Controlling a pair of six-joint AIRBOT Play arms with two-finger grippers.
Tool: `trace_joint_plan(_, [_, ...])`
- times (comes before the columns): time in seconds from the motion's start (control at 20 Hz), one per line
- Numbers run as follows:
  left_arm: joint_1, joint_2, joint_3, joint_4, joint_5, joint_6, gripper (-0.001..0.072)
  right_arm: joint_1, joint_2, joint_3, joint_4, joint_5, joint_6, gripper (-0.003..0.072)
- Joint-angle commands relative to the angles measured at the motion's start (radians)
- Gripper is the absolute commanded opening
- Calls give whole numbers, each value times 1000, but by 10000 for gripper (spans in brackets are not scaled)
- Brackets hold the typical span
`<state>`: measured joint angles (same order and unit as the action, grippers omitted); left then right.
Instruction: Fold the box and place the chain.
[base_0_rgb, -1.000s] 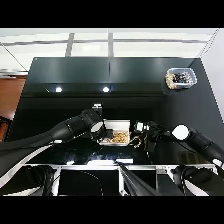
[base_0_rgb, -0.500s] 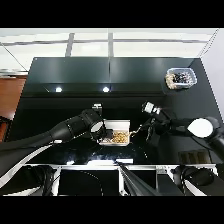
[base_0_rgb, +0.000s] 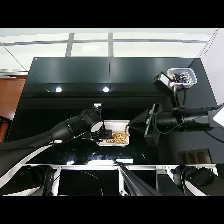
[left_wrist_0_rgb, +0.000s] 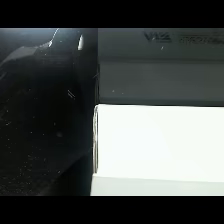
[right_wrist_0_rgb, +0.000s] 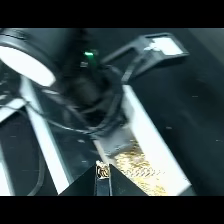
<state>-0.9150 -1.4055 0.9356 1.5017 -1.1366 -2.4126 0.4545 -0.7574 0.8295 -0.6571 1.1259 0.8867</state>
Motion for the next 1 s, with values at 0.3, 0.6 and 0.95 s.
trace_joint_plan(0.3, [0,0,1,0,2,0,27,144,-89,-141,-87,-188,156,19])
trace_joint_plan(0.6, [6,-1,1,1,1,4,27,195,-133,-196,-164,-277,285,246])
trace_joint_plan(0.95, [13,5,14,0,-24,-27,32,-42,17,-194,-216,-106,298,452])
